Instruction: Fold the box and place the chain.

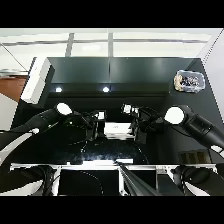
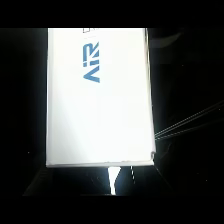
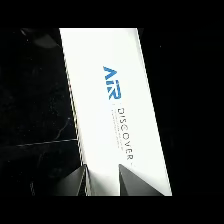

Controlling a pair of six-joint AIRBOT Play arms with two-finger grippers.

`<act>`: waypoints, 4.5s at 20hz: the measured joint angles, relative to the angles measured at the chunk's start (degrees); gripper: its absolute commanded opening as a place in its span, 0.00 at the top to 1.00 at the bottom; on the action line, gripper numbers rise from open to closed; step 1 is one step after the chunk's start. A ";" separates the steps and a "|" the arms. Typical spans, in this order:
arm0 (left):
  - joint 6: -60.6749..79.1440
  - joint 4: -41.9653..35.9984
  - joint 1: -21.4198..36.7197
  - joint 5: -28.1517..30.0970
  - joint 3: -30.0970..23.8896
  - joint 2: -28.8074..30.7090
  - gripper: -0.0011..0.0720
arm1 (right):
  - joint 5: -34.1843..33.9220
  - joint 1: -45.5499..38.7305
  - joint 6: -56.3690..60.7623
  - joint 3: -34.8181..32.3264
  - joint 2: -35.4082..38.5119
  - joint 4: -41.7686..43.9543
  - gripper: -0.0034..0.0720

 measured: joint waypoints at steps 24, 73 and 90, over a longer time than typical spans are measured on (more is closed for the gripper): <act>-0.04 -0.02 0.00 -0.02 0.00 0.00 0.30 | 8.96 -10.58 32.26 -1.86 4.22 16.87 0.92; -13.68 4.85 3.93 -3.65 0.26 12.11 0.01 | 11.21 -31.65 34.53 1.22 10.69 25.24 0.91; -29.11 9.14 -14.73 0.31 16.02 -0.72 0.01 | 9.68 -36.48 33.81 1.27 11.56 18.10 0.91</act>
